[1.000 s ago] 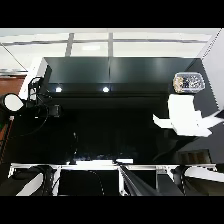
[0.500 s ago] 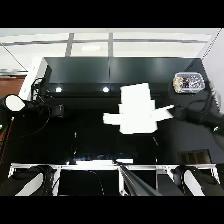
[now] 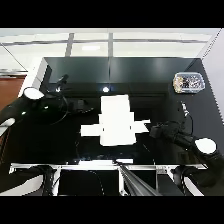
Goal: Fold the box and place the chain.
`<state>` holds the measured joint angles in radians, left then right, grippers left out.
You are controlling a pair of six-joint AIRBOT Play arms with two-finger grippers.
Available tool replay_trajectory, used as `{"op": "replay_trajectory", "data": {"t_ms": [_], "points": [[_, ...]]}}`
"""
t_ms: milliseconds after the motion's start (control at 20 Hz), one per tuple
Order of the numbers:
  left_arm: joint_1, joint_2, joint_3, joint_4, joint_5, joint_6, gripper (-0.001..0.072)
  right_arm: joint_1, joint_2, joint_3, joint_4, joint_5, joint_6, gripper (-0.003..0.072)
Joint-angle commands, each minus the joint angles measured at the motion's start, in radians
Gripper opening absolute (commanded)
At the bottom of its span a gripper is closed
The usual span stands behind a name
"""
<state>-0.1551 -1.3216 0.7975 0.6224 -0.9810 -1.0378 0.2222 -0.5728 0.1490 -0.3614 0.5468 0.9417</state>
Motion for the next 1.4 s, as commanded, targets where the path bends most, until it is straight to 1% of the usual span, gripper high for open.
{"op": "replay_trajectory", "data": {"t_ms": [0,50,100,150,250,350,400,450,500,550,650,700,850,900,950,1150,1250,1350], "points": [[-0.061,-0.207,0.126,-0.145,-0.21,0.192,0.071,0.061,0.007,-0.013,0.003,-0.055,0.013,0.0018],[-0.069,-0.259,0.159,-0.171,-0.301,0.246,0.071,0.061,0.007,-0.013,0.001,-0.054,0.013,0.0018],[-0.077,-0.303,0.187,-0.179,-0.36,0.268,0.071,0.061,0.007,-0.013,0.002,-0.054,0.013,0.0018],[-0.082,-0.336,0.209,-0.178,-0.383,0.272,0.071,0.061,0.007,-0.013,0.002,-0.053,0.013,0.0018],[-0.092,-0.384,0.245,-0.178,-0.392,0.283,0.0709,0.061,0.007,-0.013,0.001,-0.053,0.013,0.0018],[-0.105,-0.429,0.282,-0.177,-0.456,0.328,0.0707,0.061,0.007,-0.013,-0.014,-0.053,0.013,0.0018],[-0.117,-0.455,0.303,-0.171,-0.503,0.333,0.0688,0.061,0.007,-0.013,-0.016,-0.054,0.013,0.0019],[-0.133,-0.475,0.323,-0.146,-0.541,0.34,0.0687,0.061,0.007,-0.013,-0.016,-0.054,0.013,0.0018],[-0.153,-0.494,0.347,-0.098,-0.578,0.352,0.0665,0.061,0.007,-0.013,-0.016,-0.054,0.013,0.0018],[-0.17,-0.507,0.37,-0.037,-0.603,0.358,0.0577,0.061,0.007,-0.013,-0.016,-0.054,0.013,0.0018],[-0.197,-0.517,0.411,0.089,-0.607,0.358,0.0412,0.061,0.007,-0.013,-0.016,-0.053,0.013,0.0018],[-0.2,-0.517,0.424,0.117,-0.604,0.359,0.0366,0.061,0.007,-0.013,-0.016,-0.054,0.013,0.0018],[-0.185,-0.517,0.444,0.122,-0.6,0.358,0.0345,0.061,0.007,-0.013,-0.017,-0.054,0.013,0.0019],[-0.177,-0.517,0.444,0.121,-0.596,0.358,0.0318,0.061,0.007,-0.013,-0.016,-0.053,0.013,0.0018],[-0.17,-0.517,0.444,0.121,-0.593,0.357,0.0266,0.061,0.007,-0.013,-0.017,-0.053,0.013,0.0018],[-0.159,-0.517,0.444,0.12,-0.586,0.35,0.0267,0.061,0.007,-0.013,-0.017,-0.053,0.013,0.0018],[-0.159,-0.517,0.444,0.101,-0.557,0.325,0.0294,0.061,0.007,-0.013,-0.017,-0.053,0.013,0.0019],[-0.16,-0.517,0.444,0.075,-0.526,0.324,0.0294,0.061,0.007,-0.013,-0.017,-0.047,0.013,0.0019]]}}
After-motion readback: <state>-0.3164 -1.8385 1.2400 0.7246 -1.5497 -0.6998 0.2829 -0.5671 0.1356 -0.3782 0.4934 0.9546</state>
